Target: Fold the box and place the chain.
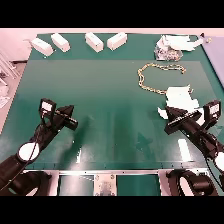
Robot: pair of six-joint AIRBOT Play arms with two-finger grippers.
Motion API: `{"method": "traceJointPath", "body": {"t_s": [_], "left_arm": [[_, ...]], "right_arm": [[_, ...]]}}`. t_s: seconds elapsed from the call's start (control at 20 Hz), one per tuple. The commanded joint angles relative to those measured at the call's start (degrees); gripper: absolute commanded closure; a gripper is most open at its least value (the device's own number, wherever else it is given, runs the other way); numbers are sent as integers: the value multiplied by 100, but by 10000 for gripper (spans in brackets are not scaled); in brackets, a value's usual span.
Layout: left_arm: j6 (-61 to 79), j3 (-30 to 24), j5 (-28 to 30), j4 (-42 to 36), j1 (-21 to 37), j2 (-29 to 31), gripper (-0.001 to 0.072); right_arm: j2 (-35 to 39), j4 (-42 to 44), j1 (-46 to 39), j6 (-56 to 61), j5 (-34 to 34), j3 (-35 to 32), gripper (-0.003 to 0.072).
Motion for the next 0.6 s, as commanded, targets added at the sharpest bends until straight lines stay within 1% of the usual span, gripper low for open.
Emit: {"method": "traceJointPath", "body": {"t_s": [0.0, 0.1, 0.15, 0.2, 0.3, 0.35, 0.45, 0.55], "left_arm": [[2, -11, -11, 2, 7, 4, 689], [2, -11, -7, 2, 7, 4, 690], [2, -11, 0, 2, 7, 4, 689], [2, -11, -2, 2, 7, 4, 689], [2, -11, -2, 2, 7, 4, 689], [2, -11, 2, 2, 7, 4, 689], [2, -11, 0, 2, 7, 4, 689], [2, -11, -2, 2, 7, 4, 689]], "right_arm": [[4, 31, 0, 4, 9, -11, 679], [4, 26, 0, -57, -85, -9, 673], [4, 26, -2, -83, -365, -7, 531], [4, 22, -2, -85, -686, 24, 422], [-11, -96, -68, -83, -1235, 175, 411], [-81, -199, -214, -81, -1327, 299, 411], [-391, -219, -739, -83, -1281, 599, 411], [-817, -330, -1443, -85, -1003, 957, 411]]}}
